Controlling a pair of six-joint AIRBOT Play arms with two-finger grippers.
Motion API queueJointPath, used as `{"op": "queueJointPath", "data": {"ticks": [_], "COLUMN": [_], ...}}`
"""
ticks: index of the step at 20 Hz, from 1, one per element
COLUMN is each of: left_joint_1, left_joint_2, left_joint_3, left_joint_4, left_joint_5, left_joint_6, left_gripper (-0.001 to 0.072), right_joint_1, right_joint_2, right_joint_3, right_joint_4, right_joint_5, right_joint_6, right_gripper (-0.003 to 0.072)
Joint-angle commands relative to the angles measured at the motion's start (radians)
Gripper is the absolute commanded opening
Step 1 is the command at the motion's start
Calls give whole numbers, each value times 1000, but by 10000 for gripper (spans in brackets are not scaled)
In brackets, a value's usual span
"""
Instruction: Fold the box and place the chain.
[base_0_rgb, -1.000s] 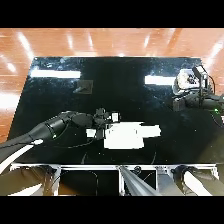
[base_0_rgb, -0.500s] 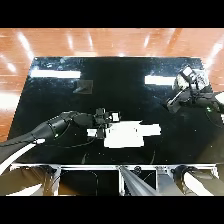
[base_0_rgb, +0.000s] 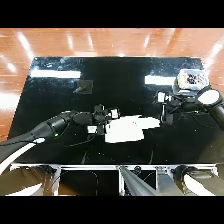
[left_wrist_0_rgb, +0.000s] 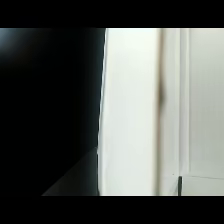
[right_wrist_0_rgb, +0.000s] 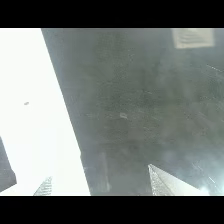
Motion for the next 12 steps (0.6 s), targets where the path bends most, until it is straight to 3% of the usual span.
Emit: {"op": "queueJointPath", "data": {"ticks": [1, 6, 12], "left_joint_1": [34, 69, 112], "left_joint_2": [-9, -23, -43], "left_joint_3": [5, 28, 60], "left_joint_4": [31, 79, 84], "left_joint_5": [-31, -24, 65], "left_joint_6": [4, 4, 4], "left_gripper": [24, 23, 23], "right_joint_1": [45, 48, 49], "right_joint_2": [-22, -66, -74], "right_joint_3": [-8, -78, -140], "right_joint_4": [56, 69, 126], "right_joint_5": [93, 48, -51], "right_joint_6": [-34, -154, -299], "right_gripper": [720, 720, 720]}}
